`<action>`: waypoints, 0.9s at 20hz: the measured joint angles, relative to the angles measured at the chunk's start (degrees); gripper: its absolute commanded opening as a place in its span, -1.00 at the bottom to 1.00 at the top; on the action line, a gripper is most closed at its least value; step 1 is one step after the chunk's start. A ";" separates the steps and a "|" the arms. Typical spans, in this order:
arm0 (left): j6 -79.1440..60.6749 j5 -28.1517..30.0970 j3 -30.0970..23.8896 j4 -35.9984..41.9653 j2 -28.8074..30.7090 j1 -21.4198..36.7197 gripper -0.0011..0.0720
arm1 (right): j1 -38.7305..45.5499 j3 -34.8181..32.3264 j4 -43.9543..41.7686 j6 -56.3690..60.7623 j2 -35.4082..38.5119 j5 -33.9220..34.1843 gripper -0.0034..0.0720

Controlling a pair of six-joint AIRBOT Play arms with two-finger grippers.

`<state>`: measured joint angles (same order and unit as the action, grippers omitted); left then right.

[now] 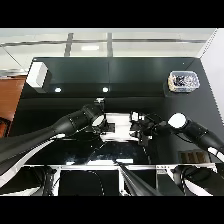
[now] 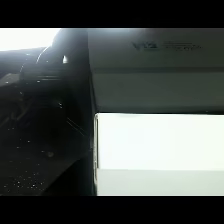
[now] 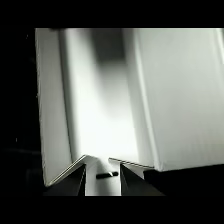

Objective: Fold the box and place the chain.

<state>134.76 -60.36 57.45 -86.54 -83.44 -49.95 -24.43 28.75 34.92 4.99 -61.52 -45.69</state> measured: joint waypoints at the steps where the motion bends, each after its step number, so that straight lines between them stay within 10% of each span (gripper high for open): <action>1: 0.04 -0.04 0.00 0.00 0.00 0.00 -0.90 | 0.04 0.02 -2.08 -0.04 -0.76 0.52 -0.28; 6: 0.15 0.02 0.00 0.02 0.00 0.00 -0.90 | 0.04 0.02 -6.71 -0.68 -2.95 1.57 -0.23; 7: 0.13 0.07 0.00 0.02 0.00 0.00 -0.90 | 0.04 0.02 -7.08 -0.72 -3.13 1.49 0.15; 9: 0.11 0.20 0.00 0.02 0.00 0.00 -0.90 | 0.04 0.02 -7.56 -0.87 -3.32 1.16 0.16; 10: 0.09 0.24 0.00 0.02 0.00 0.00 -0.90 | 0.04 0.02 -7.58 -0.87 -3.37 1.11 -0.49; 11: -0.02 0.22 0.00 0.02 0.00 0.00 -0.90 | 0.04 0.02 -7.32 -0.90 -3.41 0.94 -0.51; 13: -0.11 0.31 0.00 0.02 0.00 0.00 -0.90 | 0.04 -0.04 -6.95 -0.87 -3.48 0.35 0.29; 14: -0.07 0.33 0.00 0.02 0.00 0.00 -0.90 | 0.04 -0.04 -6.62 -0.87 -3.48 0.22 0.21; 16: -0.07 0.33 0.00 0.02 0.00 0.00 -0.90 | 0.04 -0.09 -6.19 -0.55 -3.48 -0.04 -0.91; 18: -0.04 0.37 0.00 0.04 0.00 0.00 -0.90 | 0.07 0.11 -5.46 2.03 -3.08 -1.07 -0.87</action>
<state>134.72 -59.99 57.45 -86.50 -83.44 -49.95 -24.36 28.86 29.45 7.03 -64.60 -46.76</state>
